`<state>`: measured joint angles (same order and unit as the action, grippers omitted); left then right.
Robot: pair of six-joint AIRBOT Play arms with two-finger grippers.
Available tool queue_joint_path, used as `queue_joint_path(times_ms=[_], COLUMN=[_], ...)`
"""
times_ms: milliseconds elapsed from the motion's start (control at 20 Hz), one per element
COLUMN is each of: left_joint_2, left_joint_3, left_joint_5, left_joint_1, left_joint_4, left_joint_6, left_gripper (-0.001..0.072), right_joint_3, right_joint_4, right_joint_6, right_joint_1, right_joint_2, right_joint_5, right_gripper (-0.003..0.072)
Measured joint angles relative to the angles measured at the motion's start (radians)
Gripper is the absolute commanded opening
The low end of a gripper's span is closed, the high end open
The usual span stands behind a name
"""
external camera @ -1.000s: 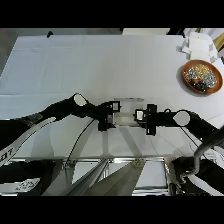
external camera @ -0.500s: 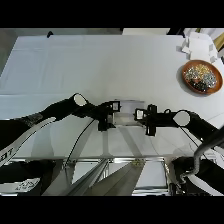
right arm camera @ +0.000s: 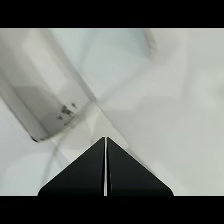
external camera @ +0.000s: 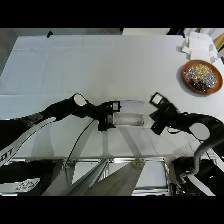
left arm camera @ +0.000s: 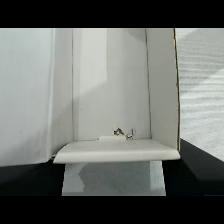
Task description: Fold the box and place the chain.
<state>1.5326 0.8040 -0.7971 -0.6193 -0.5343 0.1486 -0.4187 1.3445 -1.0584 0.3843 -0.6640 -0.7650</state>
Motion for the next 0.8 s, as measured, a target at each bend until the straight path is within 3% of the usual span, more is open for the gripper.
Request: queue_joint_path(times_ms=[150, 300, 600, 800], left_joint_2=[0.0, 0.0, 0.0, 0.0], left_joint_3=[0.0, 0.0, 0.0, 0.0], left_joint_5=[0.0, 0.0, 0.0, 0.0], left_joint_1=[0.0, 0.0, 0.0, 0.0], left_joint_4=[0.0, 0.0, 0.0, 0.0], left_joint_6=[0.0, 0.0, 0.0, 0.0], left_gripper=[0.0392, 0.0392, 0.0392, 0.0392], right_joint_3=[0.0, 0.004, 0.051, 0.061], right_joint_4=[0.129, 0.141, -0.201, -0.322], right_joint_6=[-0.307, -0.455, -0.375, -0.292], right_joint_1=[-0.086, -0.211, -0.334, -0.349], right_joint_2=[0.042, 0.038, -0.134, -0.254], right_joint_5=[-0.099, -0.159, -0.141, -0.108], right_gripper=[0.0011, 0.0011, 0.0011, 0.0011])
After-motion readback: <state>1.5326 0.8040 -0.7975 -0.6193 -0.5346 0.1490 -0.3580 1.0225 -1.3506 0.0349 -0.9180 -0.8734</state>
